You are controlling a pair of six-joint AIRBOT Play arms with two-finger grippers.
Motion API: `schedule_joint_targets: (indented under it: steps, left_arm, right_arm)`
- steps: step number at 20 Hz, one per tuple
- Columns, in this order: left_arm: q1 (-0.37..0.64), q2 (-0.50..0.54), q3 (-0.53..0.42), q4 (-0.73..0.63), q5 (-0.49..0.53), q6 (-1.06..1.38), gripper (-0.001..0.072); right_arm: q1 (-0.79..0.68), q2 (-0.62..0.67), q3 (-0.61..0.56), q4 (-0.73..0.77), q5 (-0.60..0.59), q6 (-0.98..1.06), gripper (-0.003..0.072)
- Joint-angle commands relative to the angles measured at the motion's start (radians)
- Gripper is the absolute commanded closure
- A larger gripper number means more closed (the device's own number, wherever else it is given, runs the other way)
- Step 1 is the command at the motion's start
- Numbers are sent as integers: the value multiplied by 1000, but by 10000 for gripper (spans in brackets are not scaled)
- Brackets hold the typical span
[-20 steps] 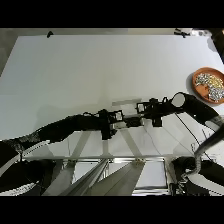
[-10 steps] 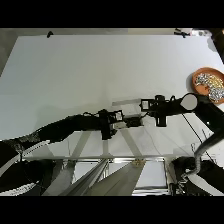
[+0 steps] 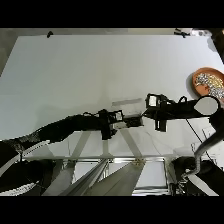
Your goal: Fold the box and place the chain.
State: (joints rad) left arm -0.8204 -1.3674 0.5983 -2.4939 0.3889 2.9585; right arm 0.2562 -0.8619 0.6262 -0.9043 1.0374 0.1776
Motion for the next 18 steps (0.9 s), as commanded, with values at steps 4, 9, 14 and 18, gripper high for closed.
schedule_joint_targets:
  steps: [4,9,14,18]
  left_arm:
    - [0,0,0,0,0,0,452]
    - [0,0,0,0,0,0,452]
    - [0,0,0,0,0,0,452]
    - [0,0,0,0,0,0,452]
  right_arm:
    - [41,-67,1,198,35,10,672]
    - [85,-198,1,206,17,11,624]
    - [32,-210,1,238,-34,56,484]
    - [-159,-207,14,343,117,63,493]
